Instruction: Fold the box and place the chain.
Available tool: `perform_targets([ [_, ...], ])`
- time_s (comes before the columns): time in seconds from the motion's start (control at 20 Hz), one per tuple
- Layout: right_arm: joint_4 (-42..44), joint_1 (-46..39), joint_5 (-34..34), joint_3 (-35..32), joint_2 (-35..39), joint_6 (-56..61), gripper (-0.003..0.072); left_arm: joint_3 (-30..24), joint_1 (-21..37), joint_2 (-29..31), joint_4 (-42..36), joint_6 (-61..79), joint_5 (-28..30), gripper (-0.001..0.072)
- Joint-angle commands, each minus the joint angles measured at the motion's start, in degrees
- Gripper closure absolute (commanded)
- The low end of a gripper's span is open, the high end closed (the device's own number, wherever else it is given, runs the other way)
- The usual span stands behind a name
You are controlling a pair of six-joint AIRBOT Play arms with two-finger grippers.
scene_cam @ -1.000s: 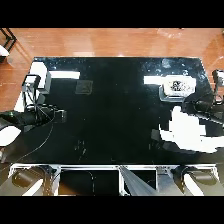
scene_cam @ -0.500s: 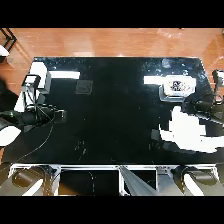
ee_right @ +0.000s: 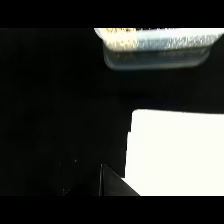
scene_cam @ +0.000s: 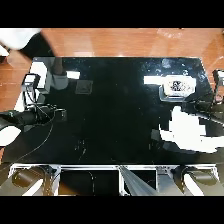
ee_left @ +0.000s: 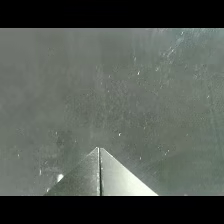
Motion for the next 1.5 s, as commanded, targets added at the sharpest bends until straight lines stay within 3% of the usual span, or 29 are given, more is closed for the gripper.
perform_targets([
  [0.0,0.1,0.0,-2.9,0.0,0.0,0.0,0.0661,0.0,0.0,-0.3,0.0,0.0,5.7,0.0688],
  [0.1,0.1,0.0,-3.6,0.0,0.0,0.1,0.0618,0.0,0.0,-0.7,0.0,0.0,8.4,0.0684],
  [0.15,0.1,0.0,-3.3,0.0,0.0,0.4,0.0335,0.0,0.0,-1.0,0.0,0.0,9.0,0.0572],
  [0.2,0.1,0.0,-2.7,0.0,0.0,0.7,-0.0015,0.0,0.0,-1.4,-0.2,-0.1,9.3,0.0266],
  [0.25,0.1,0.0,-2.4,0.0,0.0,0.8,-0.0024,0.0,0.0,-1.7,-0.2,-0.3,9.3,0.0084],
  [0.4,0.1,0.0,-0.1,0.0,0.0,0.7,-0.0023,0.0,0.0,-2.0,-0.5,-0.3,7.7,0.0082],
  [0.55,-1.3,0.0,6.4,0.0,0.0,0.7,-0.0023,0.0,0.0,-2.0,-3.7,-0.5,4.9,0.0084],
  [0.7,-13.9,-3.0,13.3,0.5,0.0,0.7,-0.0023,0.0,0.0,-2.0,-4.6,-0.4,1.5,0.009],
  [0.85,-21.6,-15.4,13.5,0.5,0.0,1.4,-0.0023,-0.1,0.0,-2.0,-5.9,-0.4,-0.8,0.009],
  [1.1,-17.7,-42.4,7.5,0.5,-4.1,6.2,-0.0023,-0.5,0.0,-2.1,-8.9,-0.4,-0.6,0.009],
  [1.2,-14.3,-48.6,7.5,1.3,-9.8,5.6,-0.0024,-0.5,0.0,-2.1,-9.0,-0.4,-0.7,0.0089],
  [1.45,-18.6,-58.0,7.9,6.4,-22.3,2.5,-0.0024,-0.5,0.0,-2.1,-8.8,-0.5,-0.6,0.009],
])
